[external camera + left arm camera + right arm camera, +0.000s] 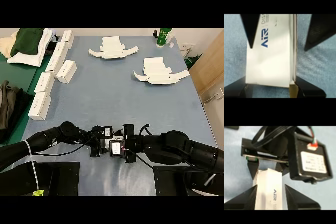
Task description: Fold the box.
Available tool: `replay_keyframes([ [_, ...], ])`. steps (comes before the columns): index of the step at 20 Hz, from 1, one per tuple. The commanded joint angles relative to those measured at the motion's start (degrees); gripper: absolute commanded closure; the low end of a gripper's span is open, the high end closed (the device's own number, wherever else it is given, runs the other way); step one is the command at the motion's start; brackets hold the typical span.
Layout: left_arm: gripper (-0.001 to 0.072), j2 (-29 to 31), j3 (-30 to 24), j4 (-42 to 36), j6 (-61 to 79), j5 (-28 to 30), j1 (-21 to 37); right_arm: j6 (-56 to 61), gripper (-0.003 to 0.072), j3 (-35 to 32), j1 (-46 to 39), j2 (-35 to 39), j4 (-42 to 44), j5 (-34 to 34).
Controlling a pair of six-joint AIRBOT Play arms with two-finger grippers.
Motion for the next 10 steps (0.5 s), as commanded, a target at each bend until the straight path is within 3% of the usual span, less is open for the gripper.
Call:
replay_keyframes([
  [1,0.0244,0.0,0.0,0.0,0.0,0.1,0.0,11.7,0.0300,-0.1,0.0,2.1,3.7,-0.5],
  [2,0.0244,0.0,0.0,0.0,0.0,0.1,0.0,15.7,0.0602,-0.4,0.0,2.6,3.7,-0.6],
  [3,0.0244,0.0,0.0,0.0,0.0,0.1,0.0,18.5,0.0681,-1.4,0.0,3.2,3.7,0.2],
  [10,0.0244,0.0,0.0,0.0,0.0,0.1,0.0,35.4,0.0681,-13.9,0.1,7.7,3.9,18.3],
])
